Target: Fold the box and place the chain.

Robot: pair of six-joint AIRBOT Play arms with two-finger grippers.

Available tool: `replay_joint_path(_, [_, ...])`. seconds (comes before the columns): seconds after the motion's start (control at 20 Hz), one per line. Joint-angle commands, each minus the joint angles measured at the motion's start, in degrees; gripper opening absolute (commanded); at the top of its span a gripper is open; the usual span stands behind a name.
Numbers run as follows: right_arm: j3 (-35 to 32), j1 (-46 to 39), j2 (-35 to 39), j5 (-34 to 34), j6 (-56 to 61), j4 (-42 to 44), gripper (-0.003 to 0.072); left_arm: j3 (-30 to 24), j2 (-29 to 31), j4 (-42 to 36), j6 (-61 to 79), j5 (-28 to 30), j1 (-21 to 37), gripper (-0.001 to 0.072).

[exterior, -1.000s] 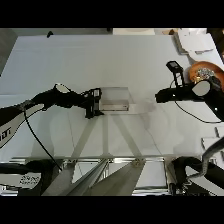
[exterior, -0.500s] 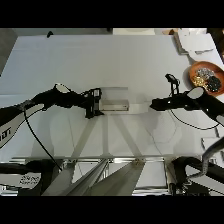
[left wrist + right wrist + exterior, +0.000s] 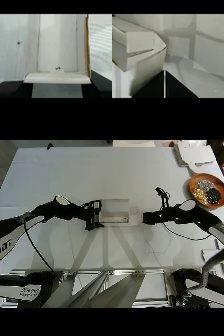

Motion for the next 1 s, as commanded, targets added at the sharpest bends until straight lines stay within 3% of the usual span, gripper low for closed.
replay_joint_path(0.0, [0.0,1.4,-0.2,0.6,-3.0,7.2,0.0004,0.0,0.0,0.0,0.0,0.0,0.0,0.0212])
replay_joint_path(0.3, [0.0,3.3,0.3,3.4,-4.8,9.8,0.0006,0.0,0.0,0.0,0.0,0.0,0.0,0.0212])
replay_joint_path(0.35, [0.0,4.2,0.3,2.7,-4.8,9.8,0.0041,0.0,0.0,0.0,0.0,0.0,0.0,0.0212])
replay_joint_path(0.4, [0.0,5.2,0.3,1.3,-3.9,9.8,0.0231,0.0,0.0,0.0,0.0,0.0,0.0,0.0212])
replay_joint_path(0.45, [0.0,6.1,0.3,-0.2,-3.4,9.8,0.0361,0.0,0.0,0.0,0.0,0.0,0.0,0.0212])
replay_joint_path(0.95, [0.0,11.7,0.3,-14.0,1.2,2.7,0.0365,0.0,0.0,0.0,0.0,0.0,0.0,0.0212])
